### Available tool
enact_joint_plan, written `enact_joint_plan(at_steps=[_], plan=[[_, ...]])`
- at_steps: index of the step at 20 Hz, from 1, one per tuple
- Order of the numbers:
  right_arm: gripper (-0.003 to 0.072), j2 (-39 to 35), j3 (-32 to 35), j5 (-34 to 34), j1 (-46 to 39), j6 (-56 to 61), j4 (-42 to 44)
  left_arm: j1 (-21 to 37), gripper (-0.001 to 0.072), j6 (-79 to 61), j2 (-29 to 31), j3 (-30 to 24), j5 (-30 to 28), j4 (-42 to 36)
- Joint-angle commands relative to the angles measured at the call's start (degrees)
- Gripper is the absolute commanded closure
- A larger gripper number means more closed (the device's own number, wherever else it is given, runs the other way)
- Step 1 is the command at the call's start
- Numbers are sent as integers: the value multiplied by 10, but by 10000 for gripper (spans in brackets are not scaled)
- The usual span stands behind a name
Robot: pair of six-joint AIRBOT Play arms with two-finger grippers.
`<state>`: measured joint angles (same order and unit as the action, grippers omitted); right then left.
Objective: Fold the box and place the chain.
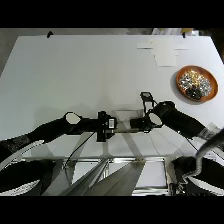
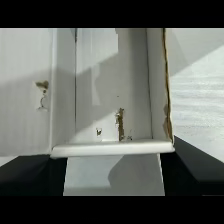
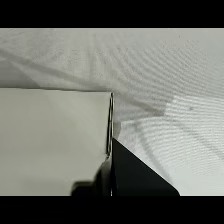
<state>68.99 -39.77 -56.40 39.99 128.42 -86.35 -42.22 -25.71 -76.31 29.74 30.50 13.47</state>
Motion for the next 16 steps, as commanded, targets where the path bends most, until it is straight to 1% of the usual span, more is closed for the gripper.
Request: enact_joint_plan(at_steps=[1, 2, 3, 4, 10, 14, 15, 16], plan=[[671, 2, 0, 3, 1, 1, -18, 0, 559, 2, 0, 0, 2, 1], [667, 3, 0, 3, 1, 1, -24, 0, 559, 2, 0, 0, 2, 1], [587, 5, 0, 4, 1, 0, -29, 0, 559, 2, 0, 0, 2, 1], [487, 5, 0, 8, 1, 0, -35, 0, 559, 2, 0, 0, 2, 1], [489, 8, 0, 34, 1, -12, -47, 0, 559, 2, 0, 0, 2, 1], [489, 34, 0, 26, 1, -14, -30, 0, 559, 2, 0, 0, 2, 1], [495, 39, 0, 23, 1, -15, -27, 0, 559, 2, 0, 0, 2, 1], [539, 41, 0, 19, 1, -16, -27, 0, 559, 2, 0, 0, 2, 1]])
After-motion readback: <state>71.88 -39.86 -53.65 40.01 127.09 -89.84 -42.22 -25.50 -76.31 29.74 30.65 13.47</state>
